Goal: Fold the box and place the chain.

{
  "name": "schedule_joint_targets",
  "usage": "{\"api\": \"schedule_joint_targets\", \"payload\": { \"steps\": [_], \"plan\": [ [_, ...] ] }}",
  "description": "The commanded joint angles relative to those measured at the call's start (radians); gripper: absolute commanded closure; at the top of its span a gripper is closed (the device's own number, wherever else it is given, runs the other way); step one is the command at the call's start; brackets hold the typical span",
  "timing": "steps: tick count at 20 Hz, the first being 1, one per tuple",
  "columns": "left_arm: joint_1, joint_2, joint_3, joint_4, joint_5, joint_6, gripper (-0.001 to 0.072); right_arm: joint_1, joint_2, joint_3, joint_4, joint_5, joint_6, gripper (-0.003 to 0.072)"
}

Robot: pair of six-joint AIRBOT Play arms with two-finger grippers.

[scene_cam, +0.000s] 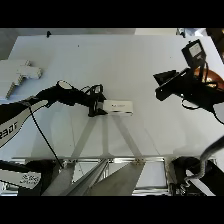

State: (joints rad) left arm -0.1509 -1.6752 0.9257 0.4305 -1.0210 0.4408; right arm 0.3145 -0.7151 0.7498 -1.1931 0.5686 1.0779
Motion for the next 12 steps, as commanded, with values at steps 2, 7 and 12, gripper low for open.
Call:
{"api": "schedule_joint_targets", "payload": {
  "steps": [2,7,12],
  "plan": [
    [0.000,0.000,0.000,0.000,0.000,0.000,0.0314,0.000,0.014,0.001,-0.032,-0.017,0.043,0.0671],
    [0.000,0.000,0.000,-0.004,0.000,0.001,0.0325,0.000,0.014,0.001,-0.032,-0.017,0.043,0.0671],
    [0.000,0.013,0.000,-0.004,-0.004,0.003,0.0699,0.000,0.015,0.001,-0.032,-0.017,0.043,0.0671]
  ]
}}
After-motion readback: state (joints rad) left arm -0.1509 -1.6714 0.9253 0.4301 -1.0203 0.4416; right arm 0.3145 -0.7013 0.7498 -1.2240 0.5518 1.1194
